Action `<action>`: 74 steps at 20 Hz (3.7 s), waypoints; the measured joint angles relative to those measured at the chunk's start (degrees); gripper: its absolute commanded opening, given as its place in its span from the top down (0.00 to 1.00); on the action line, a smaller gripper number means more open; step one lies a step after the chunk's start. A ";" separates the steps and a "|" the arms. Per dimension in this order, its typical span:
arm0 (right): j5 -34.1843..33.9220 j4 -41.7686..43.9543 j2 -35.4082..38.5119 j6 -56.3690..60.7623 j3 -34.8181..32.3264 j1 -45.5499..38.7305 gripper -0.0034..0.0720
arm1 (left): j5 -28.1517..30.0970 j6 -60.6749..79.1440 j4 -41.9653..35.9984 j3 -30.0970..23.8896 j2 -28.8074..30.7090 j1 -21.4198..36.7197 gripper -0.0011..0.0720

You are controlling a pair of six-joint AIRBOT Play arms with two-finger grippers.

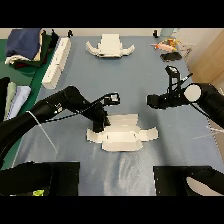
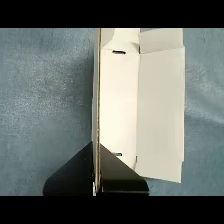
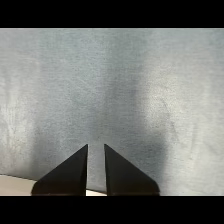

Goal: Fold the box.

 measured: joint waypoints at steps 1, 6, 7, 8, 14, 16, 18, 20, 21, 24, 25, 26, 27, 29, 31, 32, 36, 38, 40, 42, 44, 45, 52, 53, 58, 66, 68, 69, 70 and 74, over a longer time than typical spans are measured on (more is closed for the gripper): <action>0.02 0.00 0.00 0.00 0.00 0.00 0.74 | -0.26 -0.39 -0.02 -0.17 -0.09 -0.02 0.97; 0.04 0.00 0.00 0.00 0.00 0.00 0.74 | -2.01 -2.21 -0.15 -0.24 -0.33 -0.11 0.97; 0.04 0.02 0.00 0.00 0.00 0.00 0.74 | -2.12 -2.38 -0.09 -0.24 -0.35 -0.11 0.97; 0.04 0.00 0.00 0.00 0.00 0.00 0.74 | -2.19 -2.56 -0.07 -0.24 -0.42 -0.11 0.96; 3.65 0.20 1.38 -0.48 0.07 0.00 0.95 | -2.27 -2.75 0.11 -0.24 -0.39 -0.11 0.96; 8.57 0.92 3.69 -1.42 0.07 0.35 0.95 | -2.29 -2.80 0.13 -0.24 -0.42 -0.11 0.96; 13.90 1.84 7.17 -1.90 0.07 2.14 0.95 | -2.29 -2.80 0.15 -0.24 -0.39 -0.11 0.96; 18.56 2.97 10.91 -2.12 -0.09 5.97 0.95 | -2.32 -2.82 0.15 -0.24 -0.39 -0.11 0.96; 20.46 3.87 12.79 -2.29 -0.48 9.03 0.95 | -2.29 -2.82 0.15 -0.24 -0.39 -0.11 0.96; 22.14 4.26 16.81 -2.99 -3.15 21.38 0.95 | -2.32 -2.82 0.17 -0.24 -0.39 -0.11 0.96; 21.97 3.34 17.53 -3.23 -4.59 26.64 0.91 | -2.32 -2.84 0.17 -0.24 -0.39 -0.11 0.96; 21.57 1.86 17.90 -3.34 -6.10 31.63 0.61 | -2.32 -2.82 0.17 -0.24 -0.39 -0.11 0.96; 20.92 -0.68 18.01 -3.74 -7.76 36.98 0.34 | -2.32 -2.82 0.17 -0.24 -0.42 -0.11 0.96; 19.74 -7.91 17.49 -4.52 -11.06 45.86 0.25 | -2.32 -2.84 0.17 -0.24 -0.39 -0.11 0.96; 17.29 -16.74 16.28 -4.94 -13.73 51.23 0.25 | -2.32 -2.84 0.17 -0.24 -0.39 -0.11 0.96; 15.72 -20.24 15.54 -5.07 -14.73 52.87 0.25 | -2.32 -2.84 0.17 -0.24 -0.39 -0.11 0.97; 8.46 -29.24 11.37 -5.40 -16.85 55.19 0.26 | -2.32 -2.84 0.17 -0.24 -0.39 -0.11 0.96; 5.33 -31.45 8.83 -5.35 -17.20 55.10 0.26 | -2.32 -2.84 0.20 -0.24 -0.39 -0.11 0.96; 3.37 -33.18 6.95 -4.13 -17.40 54.69 0.26 | -2.32 -2.84 0.17 -0.24 -0.39 -0.11 0.96; 2.54 -34.45 6.64 -2.19 -17.35 54.51 0.26 | -2.29 -2.84 0.17 -0.24 -0.39 -0.11 0.96; 2.14 -35.80 7.72 0.09 -17.29 54.42 0.26 | -2.32 -2.84 0.17 -0.24 -0.42 -0.11 0.96; 2.19 -36.79 8.57 1.84 -17.22 54.31 0.26 | -2.32 -2.84 0.17 -0.24 -0.39 -0.11 0.96; 3.98 -42.32 11.89 11.69 -17.20 52.50 0.00 | -2.29 -2.84 0.20 -0.24 -0.39 -0.11 0.96; 4.17 -42.66 12.04 12.39 -17.20 52.19 0.00 | -2.29 -2.84 0.17 -0.24 -0.42 -0.11 0.96; 4.13 -42.62 12.35 11.74 -17.20 49.90 0.00 | -2.32 -2.86 0.22 -0.24 -0.42 -0.11 0.96; -2.78 -12.33 11.74 -37.70 -17.49 28.20 0.00 | -2.32 -2.86 0.20 -0.24 -0.39 -0.11 0.96; -3.17 0.79 10.36 -56.33 -17.49 20.72 0.00 | -2.32 -2.84 0.20 -0.24 -0.39 -0.11 0.96; -3.23 6.21 9.35 -63.76 -17.49 17.73 0.00 | -2.29 -2.84 0.20 -0.24 -0.39 -0.11 0.96; -3.10 11.02 8.07 -70.20 -17.46 15.10 0.00 | -2.29 -2.84 0.20 -0.24 -0.39 -0.11 0.96; -1.64 21.73 2.47 -83.84 -17.42 10.01 0.00 | -2.29 -2.84 0.17 -0.24 -0.39 -0.11 0.96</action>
